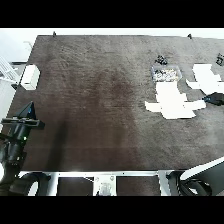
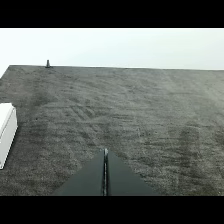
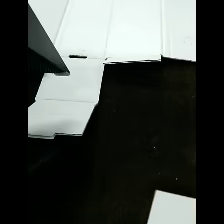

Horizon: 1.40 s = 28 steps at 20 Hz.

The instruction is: Fold the box and place the chain.

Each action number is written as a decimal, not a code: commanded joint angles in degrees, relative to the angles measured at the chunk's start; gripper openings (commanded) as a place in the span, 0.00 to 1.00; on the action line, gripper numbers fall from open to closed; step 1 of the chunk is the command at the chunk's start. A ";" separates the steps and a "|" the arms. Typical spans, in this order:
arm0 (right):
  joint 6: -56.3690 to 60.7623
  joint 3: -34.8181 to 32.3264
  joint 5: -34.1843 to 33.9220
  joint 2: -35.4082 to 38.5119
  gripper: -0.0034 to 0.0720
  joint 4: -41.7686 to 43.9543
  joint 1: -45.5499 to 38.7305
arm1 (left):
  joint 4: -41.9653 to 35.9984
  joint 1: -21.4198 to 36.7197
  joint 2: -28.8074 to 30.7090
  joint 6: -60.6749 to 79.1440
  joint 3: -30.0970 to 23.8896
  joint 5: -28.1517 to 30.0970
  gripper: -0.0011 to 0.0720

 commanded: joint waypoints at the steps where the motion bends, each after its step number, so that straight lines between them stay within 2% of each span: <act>1: 0.68 0.63 -0.04 -2.34 0.75 -1.25 0.92 | 0.00 0.02 0.04 0.02 -0.04 0.02 0.04; 5: 1.07 0.63 0.74 -2.97 0.75 -0.92 1.38 | 0.00 0.02 0.04 0.02 -0.04 0.00 0.04; 10: 1.07 0.61 7.67 -3.72 0.73 -0.61 2.34 | 0.00 0.02 0.04 0.02 -0.04 0.00 0.04; 12: 1.25 0.61 9.38 -3.80 0.64 -0.59 2.38 | 0.00 0.02 0.04 0.02 -0.04 0.00 0.04; 13: 1.57 0.61 9.81 -3.85 0.63 -0.59 2.45 | 0.00 0.02 0.04 0.02 -0.04 0.00 0.04; 16: 1.53 0.37 10.82 -3.85 0.46 2.43 2.91 | 0.00 0.02 0.04 0.02 -0.04 0.00 0.04; 18: 1.55 -0.13 12.00 -3.85 0.26 5.05 3.63 | 0.00 0.02 0.04 0.02 -0.04 0.00 0.04; 19: 1.57 -0.68 12.48 -3.85 0.13 5.95 3.96 | 0.00 0.02 0.04 0.02 -0.04 -0.02 0.04; 20: 1.75 -1.49 12.48 -3.80 0.05 6.23 4.37 | 0.00 0.02 0.04 0.00 -0.04 0.00 0.04; 23: 2.25 -8.68 12.48 -1.75 0.05 6.64 5.70 | 0.00 0.02 0.04 0.02 -0.04 0.00 0.04; 26: -1.62 -23.32 9.25 4.48 0.05 11.39 7.76 | 0.00 0.02 0.04 0.02 -0.04 0.00 0.04; 28: -5.18 -35.63 1.79 11.04 0.05 15.96 10.40 | -0.02 0.02 0.04 0.02 -0.04 -0.02 0.04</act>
